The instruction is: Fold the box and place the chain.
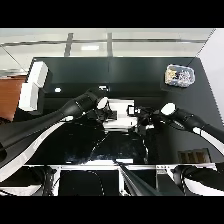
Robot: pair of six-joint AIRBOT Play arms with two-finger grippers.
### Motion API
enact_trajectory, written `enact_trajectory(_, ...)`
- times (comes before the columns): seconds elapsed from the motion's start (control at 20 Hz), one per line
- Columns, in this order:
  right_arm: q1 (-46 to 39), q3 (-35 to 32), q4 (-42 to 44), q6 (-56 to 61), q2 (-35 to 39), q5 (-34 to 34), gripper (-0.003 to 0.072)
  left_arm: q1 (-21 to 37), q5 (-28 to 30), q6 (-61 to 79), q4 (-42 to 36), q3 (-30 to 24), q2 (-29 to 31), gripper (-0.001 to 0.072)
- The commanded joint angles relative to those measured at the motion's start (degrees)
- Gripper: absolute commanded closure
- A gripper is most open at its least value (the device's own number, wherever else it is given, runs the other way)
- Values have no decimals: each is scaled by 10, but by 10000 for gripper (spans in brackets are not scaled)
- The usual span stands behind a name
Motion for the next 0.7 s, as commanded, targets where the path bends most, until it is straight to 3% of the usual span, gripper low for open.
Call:
enact_trajectory(0.0, -11, 0, -37, 10, 18, 39, -4, 0, -5, -1, 2, 0, 0, 685)
enact_trajectory(0.5, -11, 0, -83, 18, 50, 17, 0, 0, -20, 0, 7, 0, 0, 685)
enact_trajectory(0.6, -11, 0, -76, 18, 50, 14, 286, 0, -17, 0, 7, 0, 0, 685)
enact_trajectory(0.65, -11, 0, -76, 18, 50, 16, 308, 0, -17, 0, 7, 0, 0, 685)
